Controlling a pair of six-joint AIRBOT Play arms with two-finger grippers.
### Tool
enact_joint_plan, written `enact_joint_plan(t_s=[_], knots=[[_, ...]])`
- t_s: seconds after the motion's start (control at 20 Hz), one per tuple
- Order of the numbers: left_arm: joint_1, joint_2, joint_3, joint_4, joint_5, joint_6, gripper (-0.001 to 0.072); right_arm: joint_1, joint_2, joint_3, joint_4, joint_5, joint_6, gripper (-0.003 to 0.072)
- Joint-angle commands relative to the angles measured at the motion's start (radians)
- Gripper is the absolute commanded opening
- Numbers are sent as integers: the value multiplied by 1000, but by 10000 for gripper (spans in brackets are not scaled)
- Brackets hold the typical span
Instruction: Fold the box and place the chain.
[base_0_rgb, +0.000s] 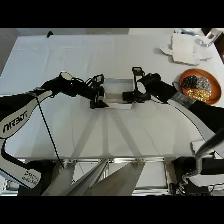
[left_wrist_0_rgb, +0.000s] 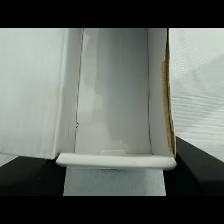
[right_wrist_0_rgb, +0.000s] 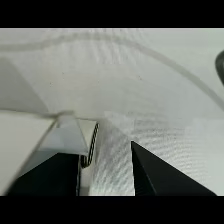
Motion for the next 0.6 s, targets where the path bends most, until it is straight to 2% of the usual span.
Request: enact_joint_plan(t_s=[0.0,0.15,0.35,0.55], knots=[[0,0,0,-3,2,-1,394,-2,29,0,-1,26,-12,367],[0,0,0,-3,2,-1,394,-4,106,0,0,44,-71,369],[0,0,0,-3,2,-1,394,-42,227,0,0,155,-89,374],[0,0,0,-3,2,-1,394,-154,367,0,-26,224,-276,374]])
